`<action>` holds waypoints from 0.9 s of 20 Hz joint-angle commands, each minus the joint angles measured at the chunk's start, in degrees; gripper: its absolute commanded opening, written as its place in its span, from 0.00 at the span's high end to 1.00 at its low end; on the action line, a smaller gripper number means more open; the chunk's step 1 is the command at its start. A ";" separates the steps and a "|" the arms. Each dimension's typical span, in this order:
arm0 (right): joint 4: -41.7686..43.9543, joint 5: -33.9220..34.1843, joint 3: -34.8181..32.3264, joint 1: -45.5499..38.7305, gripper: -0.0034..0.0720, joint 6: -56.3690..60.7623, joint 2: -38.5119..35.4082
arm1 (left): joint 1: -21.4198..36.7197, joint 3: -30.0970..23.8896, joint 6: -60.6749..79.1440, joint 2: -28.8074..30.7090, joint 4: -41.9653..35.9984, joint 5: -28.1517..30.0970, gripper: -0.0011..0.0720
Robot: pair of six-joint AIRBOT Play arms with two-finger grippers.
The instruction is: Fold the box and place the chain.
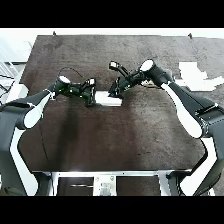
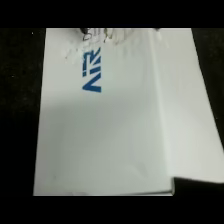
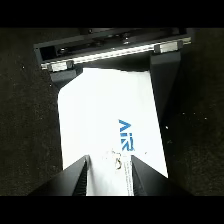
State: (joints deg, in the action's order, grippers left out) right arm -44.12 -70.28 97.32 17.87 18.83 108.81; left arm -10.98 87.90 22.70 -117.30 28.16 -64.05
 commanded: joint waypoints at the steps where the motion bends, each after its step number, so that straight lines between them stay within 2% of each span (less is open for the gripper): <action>1: -0.57 0.13 0.04 0.22 0.52 0.00 -1.51 | -0.02 0.00 0.04 -0.02 0.02 -0.02 0.33; 7: -0.72 0.55 -1.55 0.22 0.43 -0.02 -2.62 | -0.02 0.00 0.04 -0.02 0.02 -0.02 0.33; 8: -0.74 1.64 -2.38 0.22 0.43 -0.04 -2.62 | -0.02 0.00 0.04 -0.02 0.02 -0.02 0.34; 10: -0.74 5.22 -3.87 0.17 0.35 -1.11 -2.62 | -0.02 0.00 0.04 -0.02 0.02 -0.02 0.33; 15: -0.72 9.33 -4.66 0.22 0.35 -1.49 -2.64 | -0.02 0.00 0.04 -0.02 0.02 -0.02 0.33; 18: -0.55 9.20 -4.66 0.28 0.35 -1.49 -2.67 | -0.02 0.00 0.04 -0.02 0.02 -0.02 0.34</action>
State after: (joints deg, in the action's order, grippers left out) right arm -44.75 -62.65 92.84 18.06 17.45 106.19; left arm -10.96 87.90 22.59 -117.30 28.12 -63.86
